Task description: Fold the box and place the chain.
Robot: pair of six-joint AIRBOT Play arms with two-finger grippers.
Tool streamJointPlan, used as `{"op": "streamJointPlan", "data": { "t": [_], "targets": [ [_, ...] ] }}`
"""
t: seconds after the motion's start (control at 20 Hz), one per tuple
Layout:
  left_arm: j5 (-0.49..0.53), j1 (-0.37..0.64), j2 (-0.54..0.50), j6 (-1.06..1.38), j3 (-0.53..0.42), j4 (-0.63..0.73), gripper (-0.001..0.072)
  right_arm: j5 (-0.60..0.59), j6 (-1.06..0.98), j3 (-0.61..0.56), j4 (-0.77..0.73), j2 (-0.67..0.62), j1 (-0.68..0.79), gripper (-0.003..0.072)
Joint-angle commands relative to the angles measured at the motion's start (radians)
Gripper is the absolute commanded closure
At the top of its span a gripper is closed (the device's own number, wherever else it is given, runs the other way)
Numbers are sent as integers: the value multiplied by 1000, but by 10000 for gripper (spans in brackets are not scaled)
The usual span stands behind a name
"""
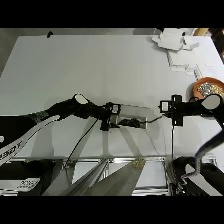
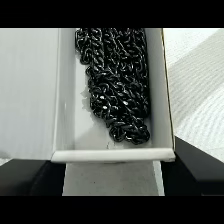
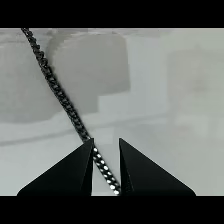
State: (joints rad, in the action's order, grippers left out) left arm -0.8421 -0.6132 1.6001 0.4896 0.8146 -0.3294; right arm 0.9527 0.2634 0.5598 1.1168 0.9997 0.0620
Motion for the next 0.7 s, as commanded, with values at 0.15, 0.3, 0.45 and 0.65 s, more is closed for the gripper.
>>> {"op": "streamJointPlan", "data": {
  "t": [0.15, 0.3, 0.45, 0.65],
  "targets": [
    [0, 0, 0, 0, 0, 0, 277, -27, 60, -5, 14, 118, 6, 504],
    [0, 0, 0, 0, 0, 0, 277, -56, 59, -5, 62, 153, 7, 504],
    [0, 0, 0, 0, 0, 0, 277, -60, 60, -5, 60, 183, 6, 505],
    [0, 0, 0, 0, 0, 0, 277, -72, 59, -5, 58, 197, 6, 576]
  ]
}}
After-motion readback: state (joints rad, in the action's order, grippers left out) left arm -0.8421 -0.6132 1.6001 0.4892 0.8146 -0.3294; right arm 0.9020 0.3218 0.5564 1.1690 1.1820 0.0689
